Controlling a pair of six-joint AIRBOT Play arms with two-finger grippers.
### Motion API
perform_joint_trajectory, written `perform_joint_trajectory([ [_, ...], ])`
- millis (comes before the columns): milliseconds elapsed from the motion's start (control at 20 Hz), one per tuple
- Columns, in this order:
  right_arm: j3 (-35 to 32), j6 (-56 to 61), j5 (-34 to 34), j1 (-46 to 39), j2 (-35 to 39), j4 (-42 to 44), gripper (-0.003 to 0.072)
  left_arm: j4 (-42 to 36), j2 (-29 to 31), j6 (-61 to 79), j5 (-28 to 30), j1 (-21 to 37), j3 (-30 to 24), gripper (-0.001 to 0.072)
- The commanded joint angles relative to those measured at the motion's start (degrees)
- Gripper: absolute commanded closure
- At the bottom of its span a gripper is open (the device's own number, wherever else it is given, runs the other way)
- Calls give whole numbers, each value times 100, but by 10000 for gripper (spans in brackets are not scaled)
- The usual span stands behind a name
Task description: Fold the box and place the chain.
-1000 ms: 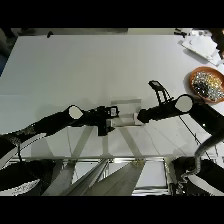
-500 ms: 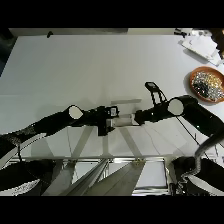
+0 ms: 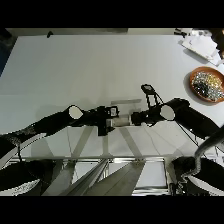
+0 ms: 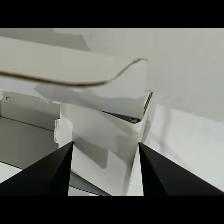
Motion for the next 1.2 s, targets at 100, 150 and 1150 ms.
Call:
perform_joint_trajectory([
  [100, 24, 459, -17, 72, -11, -413, 285, 0, -4, 0, 0, -4, 0, 356],
  [150, 74, 470, 50, 74, -63, -463, 288, 0, -4, 0, 2, -4, 0, 356],
  [1150, 658, 1069, 662, 525, -988, -634, 656, 0, -4, 0, 2, -4, 0, 356],
])
